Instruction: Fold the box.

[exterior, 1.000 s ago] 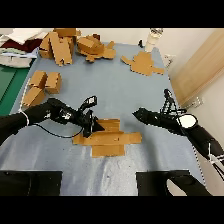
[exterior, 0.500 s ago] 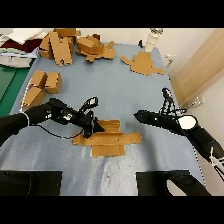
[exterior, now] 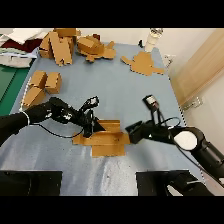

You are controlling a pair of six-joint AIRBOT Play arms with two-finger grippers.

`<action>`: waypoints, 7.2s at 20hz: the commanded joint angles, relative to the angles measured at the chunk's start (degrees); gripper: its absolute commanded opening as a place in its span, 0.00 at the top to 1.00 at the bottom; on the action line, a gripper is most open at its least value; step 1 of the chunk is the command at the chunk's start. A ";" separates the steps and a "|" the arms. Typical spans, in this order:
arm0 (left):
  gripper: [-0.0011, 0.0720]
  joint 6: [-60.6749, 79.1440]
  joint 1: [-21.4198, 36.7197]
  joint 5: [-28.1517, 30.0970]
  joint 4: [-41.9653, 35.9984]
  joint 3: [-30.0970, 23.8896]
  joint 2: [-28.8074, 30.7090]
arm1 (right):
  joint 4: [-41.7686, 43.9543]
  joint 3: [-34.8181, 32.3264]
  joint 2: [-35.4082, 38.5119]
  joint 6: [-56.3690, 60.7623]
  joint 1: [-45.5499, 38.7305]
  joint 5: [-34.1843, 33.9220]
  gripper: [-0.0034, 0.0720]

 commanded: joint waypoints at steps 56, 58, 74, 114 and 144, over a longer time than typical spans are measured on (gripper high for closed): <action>0.97 -0.04 -0.07 -1.66 0.35 0.07 -0.04 | -40.52 -10.64 -12.92 5.20 26.75 -24.41 0.54; 0.97 -0.04 -0.07 -1.66 0.35 0.07 -0.04 | -23.21 -10.32 -12.41 -14.21 21.55 -24.52 0.54; 0.97 -0.04 -0.07 -1.62 0.33 0.07 -0.04 | 0.81 -10.34 -7.76 -38.21 14.69 -17.38 0.54; 0.97 -0.04 -0.07 -1.62 0.35 0.07 -0.04 | -11.82 -10.43 -7.13 -28.74 11.85 -18.45 0.06; 0.97 -0.02 -0.07 -1.49 0.33 0.07 -0.02 | 20.85 -3.15 -23.21 -77.05 -3.23 -8.94 0.06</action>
